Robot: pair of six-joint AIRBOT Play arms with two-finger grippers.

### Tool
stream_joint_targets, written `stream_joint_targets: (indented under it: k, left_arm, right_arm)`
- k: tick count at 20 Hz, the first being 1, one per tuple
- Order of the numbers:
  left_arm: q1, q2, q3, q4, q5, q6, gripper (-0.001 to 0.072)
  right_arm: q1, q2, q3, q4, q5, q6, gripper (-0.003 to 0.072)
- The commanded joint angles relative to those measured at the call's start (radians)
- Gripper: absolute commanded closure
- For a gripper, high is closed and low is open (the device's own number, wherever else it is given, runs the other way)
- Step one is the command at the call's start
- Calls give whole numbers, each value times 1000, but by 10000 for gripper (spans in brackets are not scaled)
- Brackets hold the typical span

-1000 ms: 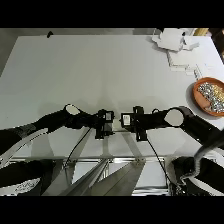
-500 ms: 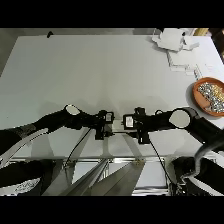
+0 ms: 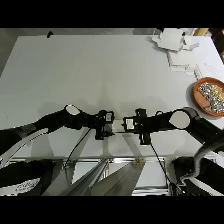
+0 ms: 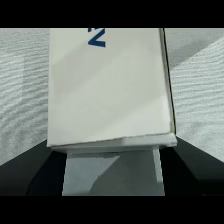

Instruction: Fold the box and place the chain.

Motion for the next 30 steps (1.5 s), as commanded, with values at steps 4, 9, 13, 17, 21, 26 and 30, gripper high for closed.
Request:
stream_joint_targets:
  k: [4, 9, 13, 17, 21, 26, 30]
  left_arm:
    - [0, 0, 1, 0, 1, 0, 437]
    - [0, 0, 1, 0, 1, 0, 437]
    - [0, 0, 1, 0, 1, 0, 437]
    - [0, 0, 1, 0, 1, 0, 437]
    - [0, 0, 1, 0, 0, 0, 437]
    - [0, 0, 1, 0, 1, -1, 437]
    - [0, 0, 1, 0, 1, -1, 437]
  right_arm:
    - [1, -54, -3, -9, 3, 27, 669]
    - [1, -74, -3, -9, -2, 27, 669]
    - [1, -109, -3, -4, 0, 27, 669]
    - [1, -109, -3, -2, 0, 27, 669]
    - [1, -109, -3, -1, 0, 27, 669]
    - [1, -100, -3, 0, -1, 27, 669]
    - [-5, 32, -2, -32, -26, 108, 669]
